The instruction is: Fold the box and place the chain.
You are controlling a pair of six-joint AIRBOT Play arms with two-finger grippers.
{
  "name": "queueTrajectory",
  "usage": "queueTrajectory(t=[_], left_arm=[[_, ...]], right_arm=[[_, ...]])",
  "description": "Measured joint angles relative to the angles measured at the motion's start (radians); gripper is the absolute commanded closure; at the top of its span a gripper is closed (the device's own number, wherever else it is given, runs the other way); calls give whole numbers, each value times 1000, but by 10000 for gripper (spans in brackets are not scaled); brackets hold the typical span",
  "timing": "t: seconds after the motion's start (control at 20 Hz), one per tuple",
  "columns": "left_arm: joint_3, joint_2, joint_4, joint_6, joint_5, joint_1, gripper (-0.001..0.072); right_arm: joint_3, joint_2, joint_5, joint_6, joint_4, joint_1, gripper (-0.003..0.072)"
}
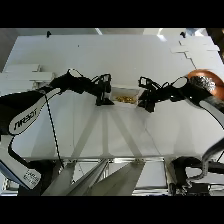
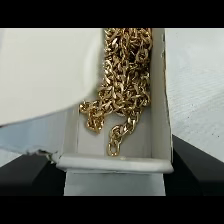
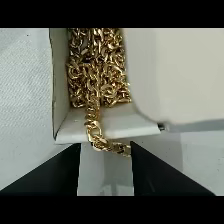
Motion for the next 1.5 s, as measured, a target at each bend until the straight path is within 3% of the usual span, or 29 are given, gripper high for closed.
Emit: queueTrajectory(t=[0.05,0.2,0.45,0.8,0.95,1.15,1.2,1.3,1.35,1.5], left_arm=[[0,0,0,0,0,0,413],[0,0,0,-2,2,1,413],[0,0,-1,-2,1,0,413],[0,0,0,0,-1,0,413],[0,0,0,0,0,0,413],[0,0,0,0,0,0,413],[0,0,0,0,0,0,413],[0,0,0,0,0,0,413],[0,0,0,0,0,0,413],[0,0,0,0,0,0,413]], right_arm=[[-1,-6,-6,-9,8,3,575],[-1,-14,-28,-24,23,9,672],[-1,-14,-39,17,-24,12,673],[-1,75,-22,271,-177,12,673],[0,127,5,318,-135,12,673],[0,159,13,322,36,18,671],[0,162,9,315,69,23,658],[0,167,-2,303,116,33,453],[0,168,-4,298,130,38,391],[12,170,29,303,155,43,406]])
